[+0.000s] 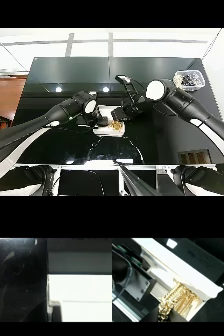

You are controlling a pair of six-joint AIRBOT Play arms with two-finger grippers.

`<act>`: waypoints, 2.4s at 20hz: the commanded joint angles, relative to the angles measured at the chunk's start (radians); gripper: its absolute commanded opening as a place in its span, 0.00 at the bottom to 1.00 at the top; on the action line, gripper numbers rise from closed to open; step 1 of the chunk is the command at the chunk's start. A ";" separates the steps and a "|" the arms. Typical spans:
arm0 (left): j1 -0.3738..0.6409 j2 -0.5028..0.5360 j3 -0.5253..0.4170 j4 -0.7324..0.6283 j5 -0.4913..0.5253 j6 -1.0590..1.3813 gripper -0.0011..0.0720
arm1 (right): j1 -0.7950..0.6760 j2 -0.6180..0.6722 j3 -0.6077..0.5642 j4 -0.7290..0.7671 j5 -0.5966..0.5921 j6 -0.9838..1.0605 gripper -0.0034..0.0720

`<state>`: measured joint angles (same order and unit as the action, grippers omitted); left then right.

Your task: Fold the box and place the chain.

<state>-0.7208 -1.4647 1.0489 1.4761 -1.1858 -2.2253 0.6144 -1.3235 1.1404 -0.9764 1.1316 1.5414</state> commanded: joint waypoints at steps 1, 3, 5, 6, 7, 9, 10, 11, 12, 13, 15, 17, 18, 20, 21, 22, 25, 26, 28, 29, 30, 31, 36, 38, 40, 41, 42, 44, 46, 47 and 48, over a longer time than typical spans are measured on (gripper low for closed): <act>0.000 0.000 0.000 0.000 0.002 -0.005 0.05 | -0.007 -0.001 0.000 -0.023 0.064 -0.014 0.74; 0.000 0.000 0.000 0.000 0.003 -0.004 0.05 | -0.056 0.045 0.000 -0.060 0.174 -0.052 0.68; 0.000 0.000 0.000 0.000 0.002 -0.004 0.05 | -0.151 0.143 -0.001 -0.178 0.235 -0.079 0.68; 0.000 0.000 0.000 0.000 0.002 -0.004 0.05 | -0.203 0.196 -0.001 -0.242 0.235 -0.087 0.68; 0.000 0.000 0.000 0.000 0.001 -0.004 0.05 | -0.261 0.249 -0.002 -0.318 0.222 -0.089 0.68; 0.000 0.000 0.000 0.000 0.002 -0.005 0.05 | -0.365 0.327 -0.005 -0.357 0.208 -0.090 0.68; 0.000 -0.001 0.000 -0.004 0.003 -0.005 0.05 | -0.410 0.361 -0.005 -0.312 0.228 -0.126 0.68; 0.000 -0.001 0.000 -0.016 -0.005 -0.004 0.05 | -0.441 0.393 -0.007 -0.283 0.246 -0.173 0.68; 0.000 -0.001 0.000 -0.018 -0.008 -0.003 0.05 | -0.458 0.415 -0.010 -0.281 0.251 -0.181 0.68; 0.000 -0.001 0.000 -0.018 -0.011 -0.004 0.05 | -0.472 0.431 -0.010 -0.280 0.255 -0.182 0.68; 0.000 -0.002 0.000 -0.019 -0.009 -0.005 0.05 | -0.477 0.444 -0.011 -0.278 0.257 -0.181 0.68; 0.000 -0.002 0.000 -0.020 -0.004 -0.005 0.05 | -0.477 0.444 -0.011 -0.261 0.256 -0.182 0.68; 0.000 -0.002 0.001 -0.020 0.013 -0.011 0.05 | -0.477 0.444 -0.011 -0.262 0.255 -0.190 0.68; -0.001 0.005 0.006 0.004 0.023 -0.073 0.05 | -0.477 0.444 -0.011 -0.265 0.256 -0.208 0.68; -0.004 0.016 0.006 0.017 0.034 -0.083 0.05 | -0.477 0.444 -0.011 -0.278 0.249 -0.208 0.68; -0.006 0.028 0.006 0.034 0.034 -0.096 0.05 | -0.477 0.444 -0.011 -0.293 0.234 -0.200 0.68; -0.013 0.056 0.006 0.063 0.075 -0.127 0.05 | -0.477 0.444 -0.011 -0.299 0.191 -0.188 0.68; -0.012 0.056 0.005 0.056 0.076 -0.126 0.05 | -0.477 0.444 -0.011 -0.299 0.182 -0.188 0.68; -0.012 0.061 0.006 0.043 0.070 -0.112 0.08 | -0.477 0.444 -0.011 -0.299 0.168 -0.187 0.68; -0.012 0.072 0.006 0.034 0.071 -0.100 0.35 | -0.477 0.444 -0.011 -0.299 0.163 -0.183 0.68; -0.012 0.088 0.006 0.035 0.062 -0.073 0.70 | -0.477 0.444 -0.011 -0.299 0.161 -0.180 0.68; -0.012 0.116 0.006 0.060 0.041 -0.057 0.85 | -0.477 0.443 -0.011 -0.301 0.161 -0.176 0.68; -0.060 0.426 -0.087 0.314 0.003 -0.049 0.87 | -0.476 0.443 -0.011 -0.296 0.089 -0.103 0.68; -0.008 0.582 -0.209 0.404 -0.002 -0.070 0.87 | -0.476 0.443 -0.011 -0.299 0.042 -0.102 0.68; 0.153 0.718 -0.328 0.404 0.019 -0.133 0.87 | -0.476 0.443 -0.018 -0.299 0.013 -0.101 0.68; 0.252 0.768 -0.380 0.364 0.078 -0.168 0.87 | -0.476 0.443 -0.028 -0.299 0.002 -0.099 0.68; 0.352 0.802 -0.431 0.259 0.180 -0.139 0.87 | -0.476 0.443 -0.043 -0.299 -0.011 -0.095 0.68; 0.537 0.795 -0.517 -0.176 0.382 0.290 0.87 | -0.476 0.439 -0.074 -0.299 -0.032 -0.063 0.68; 0.623 0.723 -0.537 -0.547 0.407 0.966 0.87 | -0.476 0.439 -0.106 -0.299 -0.067 -0.014 0.68; 0.628 0.687 -0.537 -0.622 0.396 1.266 0.87 | -0.476 0.438 -0.121 -0.299 -0.076 -0.005 0.68; 0.622 0.656 -0.537 -0.665 0.397 1.462 0.87 | -0.476 0.438 -0.136 -0.299 -0.079 -0.004 0.68</act>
<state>-0.1986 -0.7376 0.5556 1.2507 -0.8661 -1.6913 0.1375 -0.8848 1.0435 -1.2758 1.0904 1.4982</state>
